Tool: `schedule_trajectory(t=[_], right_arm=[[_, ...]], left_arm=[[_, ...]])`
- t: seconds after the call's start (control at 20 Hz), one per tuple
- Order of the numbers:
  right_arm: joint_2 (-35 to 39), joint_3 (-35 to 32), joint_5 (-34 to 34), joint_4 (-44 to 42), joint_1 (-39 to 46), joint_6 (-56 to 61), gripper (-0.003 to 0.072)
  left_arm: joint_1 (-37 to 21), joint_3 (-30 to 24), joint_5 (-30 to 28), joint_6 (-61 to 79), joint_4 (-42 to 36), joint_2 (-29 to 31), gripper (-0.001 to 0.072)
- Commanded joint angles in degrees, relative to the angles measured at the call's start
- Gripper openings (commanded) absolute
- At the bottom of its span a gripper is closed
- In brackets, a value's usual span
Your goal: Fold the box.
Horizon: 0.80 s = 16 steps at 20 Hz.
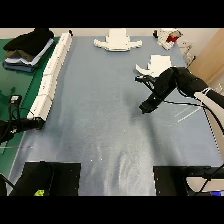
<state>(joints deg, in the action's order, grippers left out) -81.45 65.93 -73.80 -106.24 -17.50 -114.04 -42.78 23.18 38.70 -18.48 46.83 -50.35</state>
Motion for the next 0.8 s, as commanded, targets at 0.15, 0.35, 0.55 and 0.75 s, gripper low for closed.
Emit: schedule_trajectory(t=[0.15,0.35,0.55,0.75], right_arm=[[0.0,0.0,0.0,0.0,0.0,0.0,0.0003],[0.0,0.0,0.0,0.0,0.0,0.0,0.0003],[0.0,0.0,0.0,0.0,0.0,0.0,0.0003],[0.0,0.0,0.0,0.0,0.0,0.0,0.0002]], left_arm=[[0.0,0.0,-3.7,5.3,-2.3,-4.0,0.0466],[0.0,0.0,-3.7,7.3,-2.3,-4.3,0.0466],[0.0,0.0,-3.7,7.3,-2.3,-4.3,0.0466],[0.0,0.0,-3.7,7.3,-2.3,-4.3,0.0466]])
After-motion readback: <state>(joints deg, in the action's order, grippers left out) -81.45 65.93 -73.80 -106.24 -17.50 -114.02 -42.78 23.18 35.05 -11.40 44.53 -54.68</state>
